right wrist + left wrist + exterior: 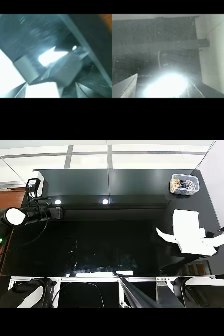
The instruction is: Fold the box and place the chain.
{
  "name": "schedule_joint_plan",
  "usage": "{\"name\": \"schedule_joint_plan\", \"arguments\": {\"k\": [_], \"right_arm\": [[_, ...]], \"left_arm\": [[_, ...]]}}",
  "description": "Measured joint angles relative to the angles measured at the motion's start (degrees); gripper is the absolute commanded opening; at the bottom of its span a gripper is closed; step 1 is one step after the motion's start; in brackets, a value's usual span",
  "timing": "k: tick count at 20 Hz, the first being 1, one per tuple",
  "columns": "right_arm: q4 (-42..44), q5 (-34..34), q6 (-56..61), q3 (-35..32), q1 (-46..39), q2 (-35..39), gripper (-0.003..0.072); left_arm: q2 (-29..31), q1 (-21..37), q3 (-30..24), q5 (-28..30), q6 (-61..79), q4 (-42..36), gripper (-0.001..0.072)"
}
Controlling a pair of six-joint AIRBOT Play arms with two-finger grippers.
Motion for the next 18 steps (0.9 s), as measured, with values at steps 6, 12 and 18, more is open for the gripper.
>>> {"name": "schedule_joint_plan", "arguments": {"k": [6, 12, 18], "right_arm": [[-1.75, 5.42, -2.97, 0.96, 1.97, -1.90, 0.0230], [-3.32, 6.58, -2.93, -0.17, 3.61, 1.55, 0.0014], [5.81, 0.33, -5.66, -7.06, 8.11, 11.87, 0.0014]], "left_arm": [[0.00, -0.02, 0.00, -0.04, 0.00, -0.04, 0.0699], [0.00, -0.02, 0.00, -0.07, 0.00, -0.07, 0.0699], [0.00, -0.02, 0.00, 0.28, 0.00, -0.90, 0.0699]]}}
